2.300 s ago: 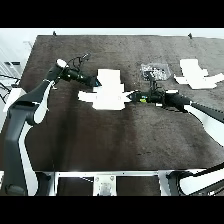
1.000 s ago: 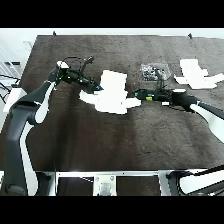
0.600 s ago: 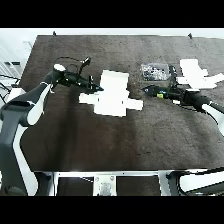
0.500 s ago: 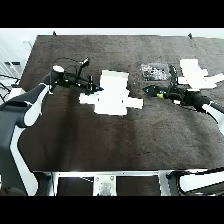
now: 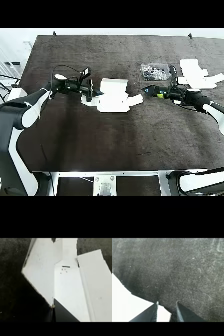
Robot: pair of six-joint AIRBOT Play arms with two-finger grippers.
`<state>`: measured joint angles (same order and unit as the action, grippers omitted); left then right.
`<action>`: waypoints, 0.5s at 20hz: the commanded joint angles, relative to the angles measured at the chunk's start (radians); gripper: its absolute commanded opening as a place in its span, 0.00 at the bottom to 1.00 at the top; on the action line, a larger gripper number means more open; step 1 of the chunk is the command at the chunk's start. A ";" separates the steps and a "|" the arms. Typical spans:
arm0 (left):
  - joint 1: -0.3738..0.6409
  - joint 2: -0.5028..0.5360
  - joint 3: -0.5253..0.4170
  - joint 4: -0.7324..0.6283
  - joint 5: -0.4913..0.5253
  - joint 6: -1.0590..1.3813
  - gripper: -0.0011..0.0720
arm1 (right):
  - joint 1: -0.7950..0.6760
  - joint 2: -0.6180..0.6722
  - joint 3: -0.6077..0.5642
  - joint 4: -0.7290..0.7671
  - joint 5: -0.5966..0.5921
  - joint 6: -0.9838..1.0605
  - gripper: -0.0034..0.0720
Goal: Fold the box and place the chain.
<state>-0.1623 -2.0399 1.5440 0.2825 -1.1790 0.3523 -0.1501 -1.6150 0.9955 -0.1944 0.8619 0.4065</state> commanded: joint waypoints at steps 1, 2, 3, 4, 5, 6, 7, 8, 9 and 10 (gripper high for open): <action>-0.002 -0.013 -0.005 -0.002 0.016 0.059 0.04 | 0.001 0.000 0.000 0.000 0.003 0.000 0.45; -0.002 -0.015 -0.006 -0.002 0.016 0.067 0.04 | 0.001 0.000 0.000 0.000 0.003 0.000 0.45; -0.002 -0.021 -0.005 -0.006 0.017 0.079 0.04 | 0.001 0.000 0.000 0.000 0.003 0.000 0.45; -0.002 -0.032 -0.005 -0.008 0.017 0.092 0.04 | 0.001 0.000 0.000 0.000 0.003 0.000 0.45; -0.002 -0.043 -0.005 -0.016 0.016 0.105 0.04 | 0.001 0.000 0.000 0.000 0.003 0.000 0.45; -0.002 -0.050 -0.004 -0.023 0.009 0.112 0.04 | 0.001 0.000 0.000 0.000 0.003 0.000 0.45; -0.002 -0.050 -0.002 -0.026 0.001 0.121 0.04 | 0.001 0.000 0.000 0.000 0.003 0.000 0.45; -0.002 -0.050 -0.002 -0.028 0.002 0.121 0.04 | 0.001 0.000 0.000 0.000 0.003 0.000 0.45; -0.002 -0.050 -0.002 -0.028 0.014 0.121 0.04 | 0.001 0.000 0.000 0.000 0.003 0.000 0.45; -0.002 -0.050 -0.002 -0.028 0.019 0.121 0.04 | 0.001 0.000 0.000 0.000 0.003 0.000 0.45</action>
